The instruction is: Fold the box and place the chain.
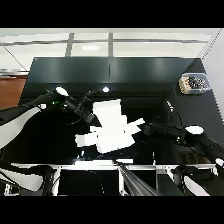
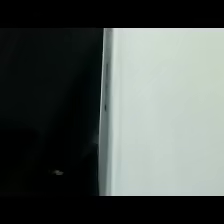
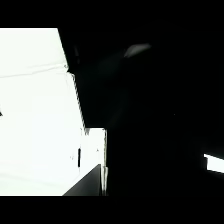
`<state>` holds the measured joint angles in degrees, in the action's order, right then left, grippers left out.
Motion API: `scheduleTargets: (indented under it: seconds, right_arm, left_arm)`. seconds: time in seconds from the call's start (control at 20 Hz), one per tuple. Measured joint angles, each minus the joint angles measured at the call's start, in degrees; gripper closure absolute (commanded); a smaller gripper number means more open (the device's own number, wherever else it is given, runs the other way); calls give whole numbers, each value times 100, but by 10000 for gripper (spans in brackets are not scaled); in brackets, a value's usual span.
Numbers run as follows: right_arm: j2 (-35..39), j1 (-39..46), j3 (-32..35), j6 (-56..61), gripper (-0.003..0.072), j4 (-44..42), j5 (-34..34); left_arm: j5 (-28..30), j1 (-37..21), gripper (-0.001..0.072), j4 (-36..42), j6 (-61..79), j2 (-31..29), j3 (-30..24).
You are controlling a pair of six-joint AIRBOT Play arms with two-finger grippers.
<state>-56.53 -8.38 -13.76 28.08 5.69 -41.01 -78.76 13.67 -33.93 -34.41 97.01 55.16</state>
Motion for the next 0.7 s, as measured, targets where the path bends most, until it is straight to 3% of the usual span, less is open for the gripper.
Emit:
scheduleTargets:
  seconds: [0.05, 0.1, 0.2, 0.45, 0.7]
  right_arm:
    - [0, 15, -37, 0, 101, 96, 11]
    - [0, 52, -114, -4, 53, 256, -9]
    - [2, 177, -413, 0, 55, 752, -146]
    - [26, 271, -1705, -7, 56, 3034, -802]
    - [28, 227, -2470, -197, 57, 3893, -1054]
  left_arm:
    - [-24, -9, 688, -66, 55, -2, 20]
    - [-50, -15, 689, -92, 109, -13, 33]
    - [-46, -9, 690, -153, 186, -92, 50]
    - [391, 138, 690, -350, 422, -732, -125]
    - [1886, 527, 686, 127, 2205, -1788, -1130]
